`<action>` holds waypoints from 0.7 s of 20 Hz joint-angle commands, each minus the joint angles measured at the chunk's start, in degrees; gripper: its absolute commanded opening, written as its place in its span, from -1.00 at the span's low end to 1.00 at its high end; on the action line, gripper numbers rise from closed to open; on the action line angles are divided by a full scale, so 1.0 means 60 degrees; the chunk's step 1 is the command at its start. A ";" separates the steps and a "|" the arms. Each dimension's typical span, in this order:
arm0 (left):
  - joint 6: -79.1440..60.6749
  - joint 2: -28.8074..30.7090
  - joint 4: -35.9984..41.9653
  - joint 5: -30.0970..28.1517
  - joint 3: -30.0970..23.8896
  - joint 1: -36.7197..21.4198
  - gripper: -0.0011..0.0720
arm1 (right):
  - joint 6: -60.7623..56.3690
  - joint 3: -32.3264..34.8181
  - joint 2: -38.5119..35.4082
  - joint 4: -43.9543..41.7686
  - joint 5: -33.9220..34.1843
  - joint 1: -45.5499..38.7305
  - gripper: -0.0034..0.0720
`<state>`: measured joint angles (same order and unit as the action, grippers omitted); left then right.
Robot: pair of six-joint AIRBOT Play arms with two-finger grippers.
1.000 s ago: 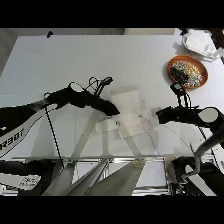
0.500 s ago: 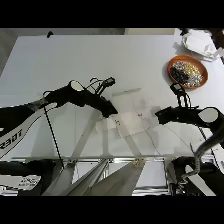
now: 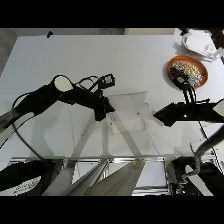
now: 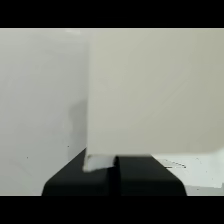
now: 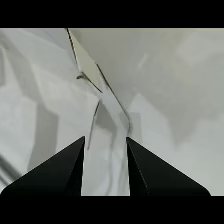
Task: Fold the box and place the chain.
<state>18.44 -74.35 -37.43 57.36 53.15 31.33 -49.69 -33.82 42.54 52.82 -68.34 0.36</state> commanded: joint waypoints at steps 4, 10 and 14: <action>-0.0204 0.1585 -0.0619 -0.0878 -0.1588 0.1013 -0.97 | -0.0004 -0.0259 -0.1224 0.0783 -0.1526 0.0007 -0.12; -0.1555 0.0299 0.0528 -0.2346 -0.1872 0.1045 -0.95 | 0.0029 -0.0255 -0.1494 0.0911 -0.1439 0.0007 -0.12; -0.1825 -0.0557 0.0466 -0.3184 -0.1872 0.1045 -0.94 | 0.0036 -0.0255 -0.1494 0.0911 -0.1315 0.0007 -0.13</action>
<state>9.30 -74.50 -35.53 42.94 42.13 37.52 -49.58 -35.29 33.80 58.08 -76.73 0.36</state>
